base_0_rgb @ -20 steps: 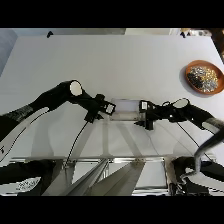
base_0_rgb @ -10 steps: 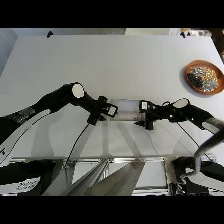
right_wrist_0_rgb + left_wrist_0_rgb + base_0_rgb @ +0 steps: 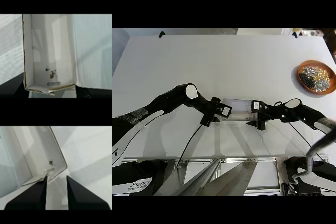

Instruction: Fold the box and place the chain.

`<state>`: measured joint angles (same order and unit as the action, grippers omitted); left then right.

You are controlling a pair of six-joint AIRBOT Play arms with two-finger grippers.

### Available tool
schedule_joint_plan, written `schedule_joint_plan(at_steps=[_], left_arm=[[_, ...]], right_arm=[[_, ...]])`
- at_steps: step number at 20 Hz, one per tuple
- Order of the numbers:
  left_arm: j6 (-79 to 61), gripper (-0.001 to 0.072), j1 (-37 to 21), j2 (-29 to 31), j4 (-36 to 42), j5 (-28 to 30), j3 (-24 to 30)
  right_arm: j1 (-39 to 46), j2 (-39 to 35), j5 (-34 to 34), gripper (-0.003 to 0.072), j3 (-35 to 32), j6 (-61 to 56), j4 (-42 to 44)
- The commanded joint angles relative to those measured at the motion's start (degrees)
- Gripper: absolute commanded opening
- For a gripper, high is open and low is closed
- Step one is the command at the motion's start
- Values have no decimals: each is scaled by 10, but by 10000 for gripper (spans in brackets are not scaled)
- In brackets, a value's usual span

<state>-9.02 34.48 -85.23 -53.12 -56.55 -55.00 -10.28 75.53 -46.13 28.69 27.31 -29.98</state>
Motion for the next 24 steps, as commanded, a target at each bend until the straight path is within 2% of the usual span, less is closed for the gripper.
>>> schedule_joint_plan(at_steps=[1,2,4,16,19,22,24], left_arm=[[7,251,6,0,8,20,0],[7,246,6,0,9,22,0],[7,127,7,0,11,28,0],[31,130,23,-2,47,70,0],[40,137,30,-11,47,65,0],[71,282,38,-21,47,66,0],[76,285,38,-21,47,66,0]], right_arm=[[0,0,0,298,0,0,0],[0,0,0,298,0,0,0],[0,0,0,298,0,0,0],[0,0,0,298,0,0,0],[0,0,0,298,0,0,0],[0,0,0,298,0,0,0],[0,0,0,298,0,0,0]])
